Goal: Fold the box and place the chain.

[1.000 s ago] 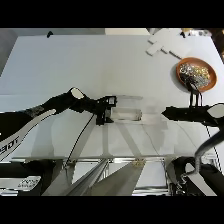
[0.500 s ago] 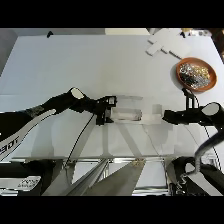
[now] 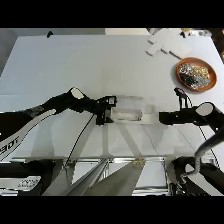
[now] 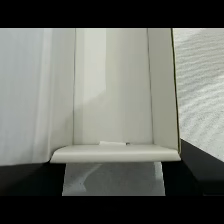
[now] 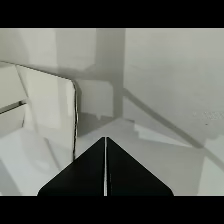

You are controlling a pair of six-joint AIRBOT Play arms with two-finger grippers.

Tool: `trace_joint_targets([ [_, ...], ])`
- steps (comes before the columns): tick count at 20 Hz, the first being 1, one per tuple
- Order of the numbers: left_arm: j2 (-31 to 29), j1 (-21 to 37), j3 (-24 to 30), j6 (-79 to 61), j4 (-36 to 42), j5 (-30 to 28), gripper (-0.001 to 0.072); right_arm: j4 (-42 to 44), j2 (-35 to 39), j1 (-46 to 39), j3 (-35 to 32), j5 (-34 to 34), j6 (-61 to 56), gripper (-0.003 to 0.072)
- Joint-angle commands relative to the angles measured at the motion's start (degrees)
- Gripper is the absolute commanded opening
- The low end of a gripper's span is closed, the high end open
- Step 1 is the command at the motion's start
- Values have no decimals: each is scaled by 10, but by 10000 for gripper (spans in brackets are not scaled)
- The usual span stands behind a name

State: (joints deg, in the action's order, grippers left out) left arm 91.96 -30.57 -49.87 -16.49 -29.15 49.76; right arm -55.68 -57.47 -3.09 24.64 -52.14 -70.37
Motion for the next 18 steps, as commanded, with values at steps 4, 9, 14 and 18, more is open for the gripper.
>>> trace_joint_targets([
  [4, 0, 0, 0, 0, 0, 0, 326, 92, -1, 10, -6, 1, 51, 20],
  [9, 0, 0, 0, 0, 0, 0, 326, 127, -2, 10, -41, 16, 77, 20],
  [14, 0, 0, 0, 0, 0, 0, 326, 146, -2, 10, -45, 18, 81, 20],
  [18, 0, 0, 0, 0, 0, 0, 326, 242, -2, 10, -45, -12, 137, 21],
])
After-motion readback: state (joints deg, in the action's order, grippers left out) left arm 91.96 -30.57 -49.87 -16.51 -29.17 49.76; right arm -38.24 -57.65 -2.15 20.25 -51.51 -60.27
